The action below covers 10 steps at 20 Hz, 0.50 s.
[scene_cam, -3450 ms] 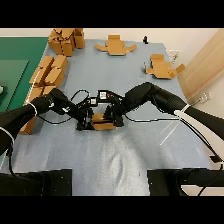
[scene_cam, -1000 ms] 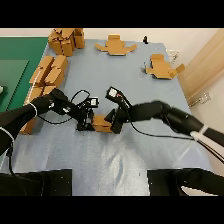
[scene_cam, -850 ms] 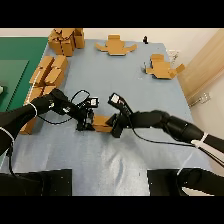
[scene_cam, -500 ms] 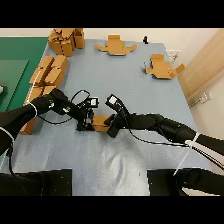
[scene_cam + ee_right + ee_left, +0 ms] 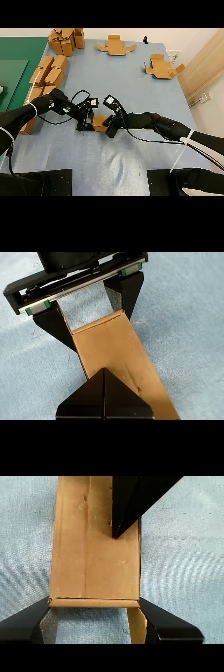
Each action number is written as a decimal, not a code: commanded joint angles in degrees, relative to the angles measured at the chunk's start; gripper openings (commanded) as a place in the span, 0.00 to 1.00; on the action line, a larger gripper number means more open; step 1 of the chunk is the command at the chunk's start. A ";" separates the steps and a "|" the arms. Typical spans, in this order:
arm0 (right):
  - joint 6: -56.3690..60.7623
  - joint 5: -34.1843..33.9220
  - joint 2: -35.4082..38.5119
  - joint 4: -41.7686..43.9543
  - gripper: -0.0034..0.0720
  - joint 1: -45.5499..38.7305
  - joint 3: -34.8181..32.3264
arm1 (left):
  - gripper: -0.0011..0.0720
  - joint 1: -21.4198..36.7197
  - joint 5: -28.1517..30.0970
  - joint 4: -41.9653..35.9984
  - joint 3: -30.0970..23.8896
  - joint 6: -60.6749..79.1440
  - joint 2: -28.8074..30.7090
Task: Fold the box.
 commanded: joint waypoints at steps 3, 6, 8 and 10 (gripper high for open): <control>0.28 2.95 1.05 -0.24 0.05 0.04 0.20 | 0.16 0.07 -0.07 -0.15 -0.02 -0.20 0.00; 0.42 5.68 5.68 -0.68 0.05 -0.33 0.20 | 0.16 0.07 -0.09 -0.20 0.00 -0.20 0.00; 0.48 8.37 10.27 -1.27 0.05 -0.72 0.17 | 0.16 0.07 -0.20 -0.20 0.00 -0.20 0.00; 1.62 8.70 15.17 -1.97 0.05 -1.95 -0.09 | 0.16 0.07 -0.20 -0.70 0.00 -0.22 0.07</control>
